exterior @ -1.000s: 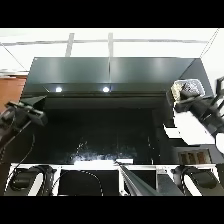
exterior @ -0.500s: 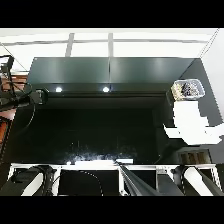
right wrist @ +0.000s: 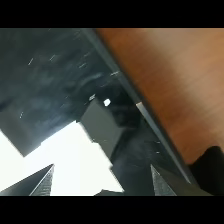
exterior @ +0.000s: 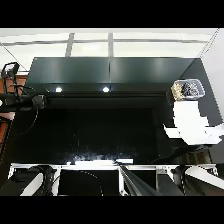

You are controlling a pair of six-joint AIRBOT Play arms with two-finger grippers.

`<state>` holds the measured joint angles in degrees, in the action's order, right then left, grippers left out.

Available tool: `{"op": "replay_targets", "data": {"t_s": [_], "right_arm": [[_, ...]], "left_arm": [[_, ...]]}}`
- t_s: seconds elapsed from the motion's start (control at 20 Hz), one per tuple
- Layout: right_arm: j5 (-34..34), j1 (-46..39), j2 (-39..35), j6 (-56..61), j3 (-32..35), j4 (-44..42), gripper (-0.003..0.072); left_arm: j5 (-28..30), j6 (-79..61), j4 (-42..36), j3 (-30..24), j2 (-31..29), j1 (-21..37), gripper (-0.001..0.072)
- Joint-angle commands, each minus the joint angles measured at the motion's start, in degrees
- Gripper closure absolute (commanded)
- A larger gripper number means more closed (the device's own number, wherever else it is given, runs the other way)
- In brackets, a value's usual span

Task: Fold the box and place the chain.

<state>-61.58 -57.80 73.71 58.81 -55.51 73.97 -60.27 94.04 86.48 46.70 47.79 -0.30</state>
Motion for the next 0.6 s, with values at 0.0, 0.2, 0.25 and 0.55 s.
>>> {"op": "replay_targets", "data": {"t_s": [0.0, 0.2, 0.25, 0.55], "right_arm": [[-7.61, -0.52, 7.39, -11.13, -5.01, -5.05, -0.0034], [-10.38, -0.15, 11.34, -14.01, -7.21, -7.21, 0.0165], [-9.99, 0.13, 11.39, -15.10, -7.21, -7.08, 0.0213], [-14.01, 1.14, 11.39, -15.78, -7.26, -7.13, 0.0679]], "left_arm": [[-0.24, 0.26, -0.59, -0.07, 0.07, -0.09, 0.0002], [-0.20, 0.26, -0.63, -0.07, 0.07, -0.09, 0.0003], [-0.20, 0.26, -0.63, -0.07, 0.07, -0.09, 0.0003], [-0.24, 0.26, -2.49, -0.07, 0.07, -0.09, 0.0003]]}}
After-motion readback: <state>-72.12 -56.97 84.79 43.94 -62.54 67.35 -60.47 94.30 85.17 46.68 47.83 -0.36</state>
